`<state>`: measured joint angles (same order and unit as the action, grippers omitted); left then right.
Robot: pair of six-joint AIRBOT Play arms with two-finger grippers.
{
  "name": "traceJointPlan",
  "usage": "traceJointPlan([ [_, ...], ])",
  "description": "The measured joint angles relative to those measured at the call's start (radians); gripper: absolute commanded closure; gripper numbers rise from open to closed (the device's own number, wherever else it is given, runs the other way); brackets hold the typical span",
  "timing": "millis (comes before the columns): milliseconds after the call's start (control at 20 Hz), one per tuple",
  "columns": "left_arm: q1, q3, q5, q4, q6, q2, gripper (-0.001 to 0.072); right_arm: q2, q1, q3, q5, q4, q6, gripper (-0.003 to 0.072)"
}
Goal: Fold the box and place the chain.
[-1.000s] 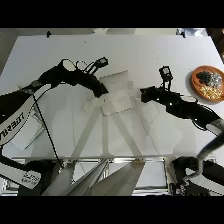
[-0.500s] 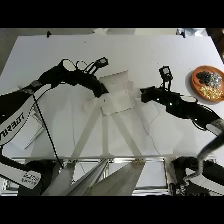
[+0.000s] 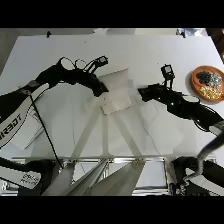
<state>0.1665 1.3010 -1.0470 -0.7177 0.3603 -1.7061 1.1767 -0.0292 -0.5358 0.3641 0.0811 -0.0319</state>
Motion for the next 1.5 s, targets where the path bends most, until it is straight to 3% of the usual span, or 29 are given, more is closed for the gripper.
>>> traceJointPlan([
  [150, -0.033, 0.000, -0.027, 0.002, -0.106, 0.074, 0.0705, -0.092, 0.000, 0.000, -0.006, -0.011, 0.000, 0.0226],
  [300, -0.089, 0.000, -0.123, -0.001, -0.195, 0.135, 0.0705, -0.208, 0.000, 0.000, -0.020, -0.052, 0.000, 0.0226],
  [450, -0.132, 0.000, -0.229, -0.036, -0.250, 0.149, 0.0705, -0.329, 0.000, 0.000, -0.033, -0.108, 0.000, 0.0228],
  [600, -0.145, 0.000, -0.255, -0.064, -0.284, 0.117, 0.0705, -0.420, 0.000, 0.000, -0.058, -0.140, 0.000, 0.0229],
  [1050, -0.098, 0.000, -0.154, -0.039, -0.410, -0.068, 0.0705, -0.480, 0.000, 0.000, -0.155, -0.162, 0.001, 0.0230],
  [1500, -0.073, 0.000, -0.068, -0.007, -0.474, -0.127, 0.0704, -0.463, 0.000, 0.000, -0.190, -0.164, 0.001, 0.0230],
])
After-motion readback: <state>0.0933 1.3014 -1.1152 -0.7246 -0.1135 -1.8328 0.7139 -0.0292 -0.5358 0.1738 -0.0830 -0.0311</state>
